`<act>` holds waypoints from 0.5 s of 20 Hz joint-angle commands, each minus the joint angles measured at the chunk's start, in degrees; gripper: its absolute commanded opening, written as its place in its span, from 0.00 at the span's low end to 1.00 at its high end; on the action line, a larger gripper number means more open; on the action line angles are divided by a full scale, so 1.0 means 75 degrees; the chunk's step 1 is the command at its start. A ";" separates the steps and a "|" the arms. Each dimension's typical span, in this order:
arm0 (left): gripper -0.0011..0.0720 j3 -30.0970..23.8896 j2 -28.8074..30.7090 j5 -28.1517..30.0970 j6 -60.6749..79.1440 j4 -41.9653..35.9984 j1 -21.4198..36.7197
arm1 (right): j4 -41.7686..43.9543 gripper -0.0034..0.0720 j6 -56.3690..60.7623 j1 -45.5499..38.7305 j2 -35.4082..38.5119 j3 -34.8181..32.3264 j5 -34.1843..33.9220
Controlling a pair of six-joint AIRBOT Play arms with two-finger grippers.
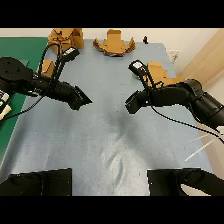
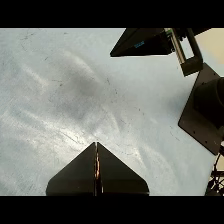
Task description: Fold the box.
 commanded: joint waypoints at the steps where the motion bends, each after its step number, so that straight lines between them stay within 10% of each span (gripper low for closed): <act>1: 0.03 0.0003 0.0003 0.0003 0.0003 0.0003 -0.0006 | 0.0003 0.05 0.0006 -0.0003 -0.0006 0.0000 0.0003; 10: 0.03 0.0003 0.0003 0.0006 0.0003 0.0003 -0.0006 | 0.0481 0.05 0.0096 0.0029 -0.0003 0.0000 -0.0012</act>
